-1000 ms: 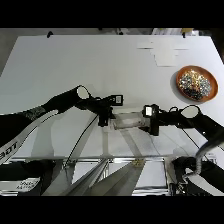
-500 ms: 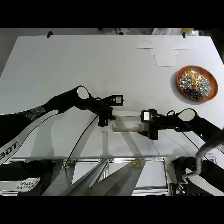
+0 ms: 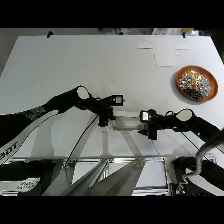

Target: Fold the box and place the chain.

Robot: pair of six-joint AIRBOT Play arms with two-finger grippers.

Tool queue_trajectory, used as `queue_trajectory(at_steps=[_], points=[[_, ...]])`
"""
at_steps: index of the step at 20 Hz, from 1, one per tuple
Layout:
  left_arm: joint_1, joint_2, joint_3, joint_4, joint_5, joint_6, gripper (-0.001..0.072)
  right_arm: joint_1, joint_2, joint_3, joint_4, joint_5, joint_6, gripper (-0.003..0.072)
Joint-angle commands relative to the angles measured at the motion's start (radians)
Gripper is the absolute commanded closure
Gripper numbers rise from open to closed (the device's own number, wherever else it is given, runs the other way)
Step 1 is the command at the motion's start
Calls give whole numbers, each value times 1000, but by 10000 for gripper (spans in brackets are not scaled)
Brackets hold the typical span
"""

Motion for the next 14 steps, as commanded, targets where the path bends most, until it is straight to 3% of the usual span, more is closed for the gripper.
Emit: queue_trajectory(at_steps=[1,2,4,14], points=[[0,0,0,1,0,0,701,1,-18,-1,-2,-21,-1,168],[0,0,0,1,0,0,701,1,-21,-1,-1,-22,-1,170],[0,0,0,1,0,0,701,1,-23,-1,-2,-23,-1,248],[0,0,0,1,0,0,701,1,-23,-1,-5,-21,8,256]])
